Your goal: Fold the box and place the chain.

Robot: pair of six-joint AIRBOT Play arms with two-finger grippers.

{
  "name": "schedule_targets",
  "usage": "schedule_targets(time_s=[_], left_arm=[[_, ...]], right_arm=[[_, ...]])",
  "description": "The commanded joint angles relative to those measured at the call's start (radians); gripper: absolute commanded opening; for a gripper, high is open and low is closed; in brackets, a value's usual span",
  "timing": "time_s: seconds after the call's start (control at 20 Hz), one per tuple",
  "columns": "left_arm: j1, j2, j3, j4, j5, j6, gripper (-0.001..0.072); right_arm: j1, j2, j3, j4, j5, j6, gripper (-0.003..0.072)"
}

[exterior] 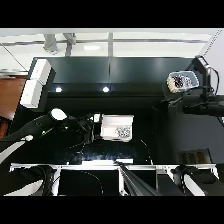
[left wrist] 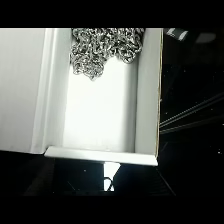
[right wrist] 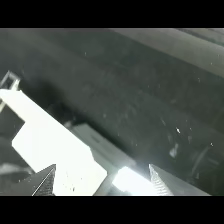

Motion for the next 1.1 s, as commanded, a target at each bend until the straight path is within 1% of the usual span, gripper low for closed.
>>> schedule_targets(time_s=[0.0, 0.15, 0.25, 0.4, 0.55, 0.75, 0.9, 1.05], left_arm=[[-0.001, 0.000, 0.001, 0.004, 0.001, 0.000, 0.0388], [-0.001, 0.000, 0.001, 0.004, 0.001, 0.000, 0.0388], [-0.001, 0.000, 0.001, 0.004, 0.001, 0.000, 0.0388], [-0.001, 0.000, 0.001, 0.004, 0.001, 0.000, 0.0388], [-0.001, 0.000, 0.001, 0.004, 0.002, 0.000, 0.0389], [-0.001, 0.000, 0.001, 0.004, 0.002, -0.001, 0.0388], [0.000, 0.000, 0.001, 0.004, 0.002, -0.001, 0.0389], [0.000, 0.000, 0.001, 0.004, 0.002, -0.001, 0.0389]], right_arm=[[0.105, -0.103, -0.002, 0.000, -0.175, 0.044, 0.0707], [0.208, -0.258, -0.002, 0.001, -0.291, 0.039, 0.0707], [0.249, -0.348, 0.004, 0.002, -0.356, 0.032, 0.0706], [0.293, -0.428, 0.032, 0.003, -0.308, -0.013, 0.0706], [0.320, -0.431, 0.032, 0.026, -0.214, -0.120, 0.0707], [0.320, -0.431, 0.033, 0.050, -0.123, -0.179, 0.0707], [0.320, -0.430, 0.033, 0.089, -0.090, -0.241, 0.0707], [0.320, -0.430, 0.032, 0.089, -0.080, -0.278, 0.0707]])
